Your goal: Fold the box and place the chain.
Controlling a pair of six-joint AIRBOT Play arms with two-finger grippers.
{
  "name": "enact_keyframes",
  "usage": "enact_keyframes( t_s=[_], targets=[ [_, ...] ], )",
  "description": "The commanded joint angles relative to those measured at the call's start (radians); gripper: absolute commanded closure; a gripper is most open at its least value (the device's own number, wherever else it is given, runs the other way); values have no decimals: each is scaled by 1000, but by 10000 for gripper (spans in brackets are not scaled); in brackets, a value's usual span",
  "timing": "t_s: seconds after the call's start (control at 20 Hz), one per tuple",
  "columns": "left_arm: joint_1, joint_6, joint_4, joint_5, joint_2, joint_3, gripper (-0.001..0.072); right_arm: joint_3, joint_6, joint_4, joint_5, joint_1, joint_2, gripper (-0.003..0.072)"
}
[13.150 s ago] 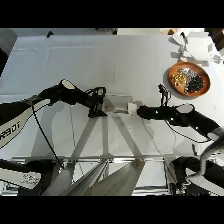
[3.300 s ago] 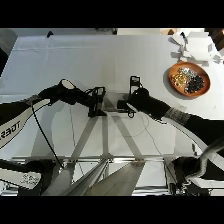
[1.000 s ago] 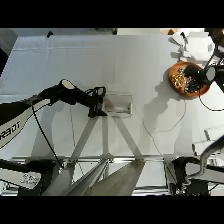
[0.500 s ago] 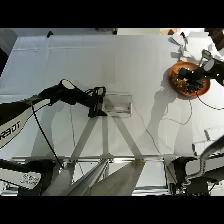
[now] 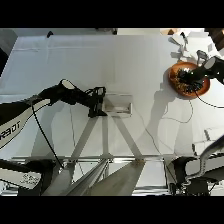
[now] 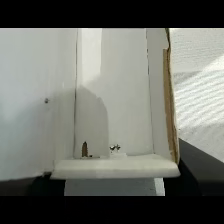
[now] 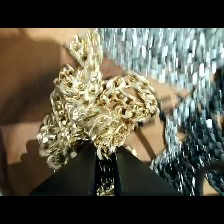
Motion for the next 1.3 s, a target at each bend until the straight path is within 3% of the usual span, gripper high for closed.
enact_keyframes(
  t_s=[0.0, 0.2, 0.4, 0.8, 1.05, 1.25],
  targets=[
    [0, 0, 0, 0, 0, 0, 569, 3, -65, -19, 48, 0, 70, 680],
    [0, 0, 0, 0, 0, 0, 569, 3, -162, -46, 171, 0, 186, 681],
    [0, 0, 0, 0, 0, 0, 569, -1, -264, -40, 381, 25, 299, 684],
    [0, 0, 0, 0, 0, 0, 569, -248, -287, 1, 393, 223, 532, 684],
    [0, 0, 0, 0, 0, 0, 569, -350, -275, 4, 374, 367, 546, 684],
    [0, 0, 0, 0, 0, 0, 569, -357, -216, 5, 273, 539, 546, 684]
  ],
)
